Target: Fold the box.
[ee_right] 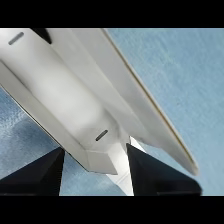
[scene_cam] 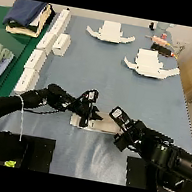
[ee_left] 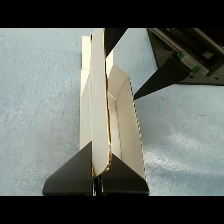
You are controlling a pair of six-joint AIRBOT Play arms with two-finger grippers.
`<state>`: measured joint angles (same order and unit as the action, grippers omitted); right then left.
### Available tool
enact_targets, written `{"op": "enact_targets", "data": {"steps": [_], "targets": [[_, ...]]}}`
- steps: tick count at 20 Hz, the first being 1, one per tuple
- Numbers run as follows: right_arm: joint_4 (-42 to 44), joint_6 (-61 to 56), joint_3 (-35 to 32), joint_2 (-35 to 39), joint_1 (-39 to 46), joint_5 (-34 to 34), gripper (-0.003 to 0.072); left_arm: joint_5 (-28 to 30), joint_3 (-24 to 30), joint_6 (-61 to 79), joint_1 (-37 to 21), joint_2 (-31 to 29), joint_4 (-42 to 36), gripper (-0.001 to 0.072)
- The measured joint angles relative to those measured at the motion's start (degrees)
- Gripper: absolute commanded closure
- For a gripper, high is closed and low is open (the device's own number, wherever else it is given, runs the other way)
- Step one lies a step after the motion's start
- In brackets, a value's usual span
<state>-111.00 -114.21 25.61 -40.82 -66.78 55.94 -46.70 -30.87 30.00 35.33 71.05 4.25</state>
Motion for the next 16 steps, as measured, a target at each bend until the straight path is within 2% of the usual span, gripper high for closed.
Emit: {"op": "enact_targets", "data": {"steps": [1, 2, 10, 13, 16], "targets": [[-0.09, -0.46, 0.00, 0.00, 0.00, 0.26, -0.0010, 0.00, 0.00, 0.00, 0.00, 0.00, 0.00, 0.0695], [-0.26, -0.83, 0.00, 0.02, 0.02, 0.61, -0.0027, 0.02, 0.00, 0.00, -0.02, 0.00, 0.00, 0.0695], [-0.61, 3.80, -0.02, 0.26, 1.86, 0.83, -0.0030, 0.00, 0.00, 0.02, -0.02, 0.00, 0.00, 0.0695], [4.04, 14.45, -0.24, 1.27, 7.34, -1.70, -0.0030, 0.00, 0.00, 0.00, 0.00, 0.00, 0.00, 0.0695], [17.22, 35.54, -0.46, 1.70, 18.01, -4.26, -0.0030, 0.00, 0.00, 0.00, 0.00, 0.00, 0.00, 0.0695]]}}
